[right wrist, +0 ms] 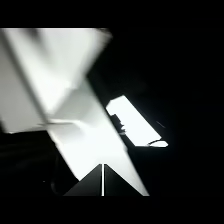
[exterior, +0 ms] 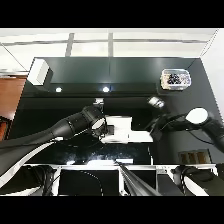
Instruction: Fold the box and place the chain.
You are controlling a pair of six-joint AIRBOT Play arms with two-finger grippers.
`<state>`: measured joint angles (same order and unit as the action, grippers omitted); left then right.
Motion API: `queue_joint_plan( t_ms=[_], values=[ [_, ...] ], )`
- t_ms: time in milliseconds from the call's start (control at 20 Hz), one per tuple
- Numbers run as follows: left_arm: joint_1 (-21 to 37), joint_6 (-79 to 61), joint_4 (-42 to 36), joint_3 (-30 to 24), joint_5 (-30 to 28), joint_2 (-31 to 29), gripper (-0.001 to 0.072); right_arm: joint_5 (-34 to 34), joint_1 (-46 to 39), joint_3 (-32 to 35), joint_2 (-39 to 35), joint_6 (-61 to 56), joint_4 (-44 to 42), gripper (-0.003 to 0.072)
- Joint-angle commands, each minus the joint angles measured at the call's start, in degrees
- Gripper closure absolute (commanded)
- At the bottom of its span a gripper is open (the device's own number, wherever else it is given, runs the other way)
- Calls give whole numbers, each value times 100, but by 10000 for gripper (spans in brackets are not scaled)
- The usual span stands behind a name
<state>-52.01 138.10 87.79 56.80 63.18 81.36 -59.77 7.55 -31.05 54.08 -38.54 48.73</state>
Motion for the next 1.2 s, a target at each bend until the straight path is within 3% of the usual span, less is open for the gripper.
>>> queue_joint_plan(
  t_ms=[0,150,400,750,1100,1150],
  values=[
    [9,-7,4,2,-11,-2,684,-348,-1683,-2,-105,-2297,341,674],
    [9,-7,2,2,-9,-2,685,-428,-2457,216,138,-3235,356,674],
    [9,-7,2,2,-9,-2,684,-1043,-1993,595,1163,-3342,391,674],
    [9,-7,2,2,-9,-2,685,-1003,-986,612,1755,-1786,-1390,673],
    [9,-7,2,2,-4,-2,685,-1231,-767,586,1755,-863,-2280,670],
    [9,-4,2,2,-4,-2,684,-1213,-767,555,1755,-820,-2273,641]
  ],
)
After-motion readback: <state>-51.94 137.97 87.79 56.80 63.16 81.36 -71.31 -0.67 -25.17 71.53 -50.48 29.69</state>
